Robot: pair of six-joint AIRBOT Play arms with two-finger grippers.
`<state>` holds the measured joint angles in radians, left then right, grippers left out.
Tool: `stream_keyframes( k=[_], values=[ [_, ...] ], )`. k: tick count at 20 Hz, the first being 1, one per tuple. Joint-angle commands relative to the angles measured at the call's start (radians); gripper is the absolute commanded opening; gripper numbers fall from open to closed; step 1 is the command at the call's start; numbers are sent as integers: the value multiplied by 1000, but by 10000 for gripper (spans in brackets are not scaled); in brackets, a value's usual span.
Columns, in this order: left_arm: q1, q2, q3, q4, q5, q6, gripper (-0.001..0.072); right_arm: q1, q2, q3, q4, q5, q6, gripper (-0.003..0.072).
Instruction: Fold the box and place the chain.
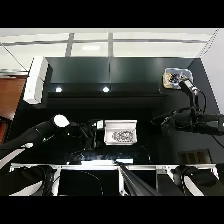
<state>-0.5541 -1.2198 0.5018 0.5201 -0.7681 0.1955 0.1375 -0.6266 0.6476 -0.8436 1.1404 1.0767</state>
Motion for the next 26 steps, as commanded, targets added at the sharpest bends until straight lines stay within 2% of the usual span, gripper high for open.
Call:
stream_keyframes(
  k=[1,4,6,12,17,18,19,20,26],
  values=[
    [-18,-1,5,-10,39,-11,710,0,0,-3,0,0,0,288],
    [-20,-4,13,-98,61,-9,710,0,-2,-3,0,-5,0,288],
    [-20,-6,18,-102,64,-8,710,0,-2,-3,-1,-8,0,288],
    [-20,-7,18,28,-4,-9,703,0,-2,-3,-7,-26,0,288],
    [-20,-7,18,17,5,-5,682,1,-30,-3,-5,-56,7,290],
    [-20,-8,18,13,6,-5,670,5,-41,-3,-2,-57,8,352],
    [-20,-8,18,7,7,-5,670,15,-51,-3,-3,-63,8,632],
    [-20,-8,18,-11,7,-5,671,32,-59,-3,-3,-77,8,660],
    [-20,-17,19,-55,9,6,670,73,-74,-3,-7,-117,8,660]
  ],
)
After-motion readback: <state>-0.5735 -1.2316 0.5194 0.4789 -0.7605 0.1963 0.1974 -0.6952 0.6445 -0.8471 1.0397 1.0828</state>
